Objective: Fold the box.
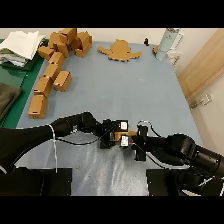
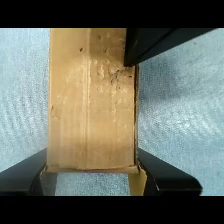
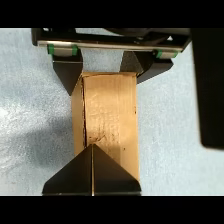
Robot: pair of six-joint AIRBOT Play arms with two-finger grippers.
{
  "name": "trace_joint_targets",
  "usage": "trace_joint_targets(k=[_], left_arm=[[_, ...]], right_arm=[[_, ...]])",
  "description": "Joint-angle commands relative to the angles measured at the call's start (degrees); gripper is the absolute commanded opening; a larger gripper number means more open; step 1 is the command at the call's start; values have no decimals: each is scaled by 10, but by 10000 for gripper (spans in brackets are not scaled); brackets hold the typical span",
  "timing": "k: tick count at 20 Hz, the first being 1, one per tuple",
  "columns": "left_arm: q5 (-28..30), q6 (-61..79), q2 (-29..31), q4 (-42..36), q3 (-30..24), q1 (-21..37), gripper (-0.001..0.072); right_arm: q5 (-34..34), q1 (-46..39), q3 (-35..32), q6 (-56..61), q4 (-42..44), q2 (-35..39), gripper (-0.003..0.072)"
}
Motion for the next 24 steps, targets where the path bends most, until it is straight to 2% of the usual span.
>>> trace_joint_targets(k=[1,7,12,15,16,20,24], left_arm=[[0,0,0,0,0,0,512],[0,0,0,0,0,0,512],[-1,0,0,0,0,0,513],[0,0,0,0,0,0,512],[0,0,0,0,0,0,512],[0,0,0,0,0,0,513],[1,5,0,0,0,0,512]], right_arm=[[0,0,0,0,3,1,8],[-9,0,0,29,-29,48,8],[-35,-10,0,332,-158,60,8],[-50,-61,0,560,-212,54,8],[-49,-87,1,603,-219,50,8],[-64,-208,40,615,-191,-25,8],[-207,-303,158,614,-81,-165,9]])
